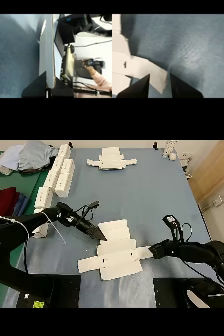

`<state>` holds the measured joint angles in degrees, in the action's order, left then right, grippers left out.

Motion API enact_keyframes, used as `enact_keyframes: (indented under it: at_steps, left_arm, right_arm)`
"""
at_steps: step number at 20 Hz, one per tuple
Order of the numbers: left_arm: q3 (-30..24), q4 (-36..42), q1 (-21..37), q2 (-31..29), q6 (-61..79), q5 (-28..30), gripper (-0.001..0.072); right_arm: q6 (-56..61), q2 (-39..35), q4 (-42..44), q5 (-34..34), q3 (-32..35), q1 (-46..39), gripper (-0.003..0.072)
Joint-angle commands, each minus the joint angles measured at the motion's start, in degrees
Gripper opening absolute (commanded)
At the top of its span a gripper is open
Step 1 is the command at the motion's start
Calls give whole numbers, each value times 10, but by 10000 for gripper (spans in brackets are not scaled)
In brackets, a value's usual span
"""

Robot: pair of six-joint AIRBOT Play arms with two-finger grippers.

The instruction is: Fold the box.

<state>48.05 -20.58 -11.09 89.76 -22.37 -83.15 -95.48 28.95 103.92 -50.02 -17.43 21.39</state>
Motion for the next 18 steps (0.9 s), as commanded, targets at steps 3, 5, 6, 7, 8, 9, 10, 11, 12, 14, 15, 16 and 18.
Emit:
enact_keyframes:
  at_steps: [3, 5, 6, 7, 8, 9, 10, 11, 12, 14, 15, 16, 18]
  left_arm:
    - [16, -3, -16, -49, 190, 20, 9]
    - [9, -16, -43, -96, 239, 81, 8]
    - [0, -22, -59, -121, 257, 116, 9]
    - [-11, -26, -73, -141, 273, 142, 9]
    - [-24, -28, -89, -160, 284, 162, 8]
    - [-36, -29, -100, -174, 291, 176, 9]
    - [-48, -29, -111, -186, 291, 192, 8]
    - [-58, -29, -120, -197, 291, 207, 8]
    - [-68, -29, -130, -207, 291, 222, 8]
    - [-89, -30, -146, -225, 290, 238, 8]
    - [-99, -30, -151, -233, 290, 245, 8]
    - [-111, -30, -156, -242, 287, 252, 8]
    - [-133, -30, -165, -257, 283, 273, 9]
  right_arm:
    - [248, 0, -276, 0, -21, 0, 389]
    - [294, 0, -287, 3, -28, 0, 389]
    - [301, 0, -281, 7, -28, 0, 389]
    - [301, 0, -274, 7, -28, 0, 389]
    - [302, 0, -269, 7, -28, 0, 389]
    - [309, 0, -268, 7, -28, 0, 389]
    - [318, 0, -268, 7, -28, 0, 389]
    - [327, 0, -268, 7, -28, 0, 389]
    - [331, 0, -268, 7, -28, 0, 389]
    - [331, 0, -267, 7, -28, 0, 389]
    - [331, 0, -266, 7, -28, 0, 389]
    - [331, 0, -266, 7, -28, 0, 389]
    - [331, 0, -266, 7, -28, 0, 389]
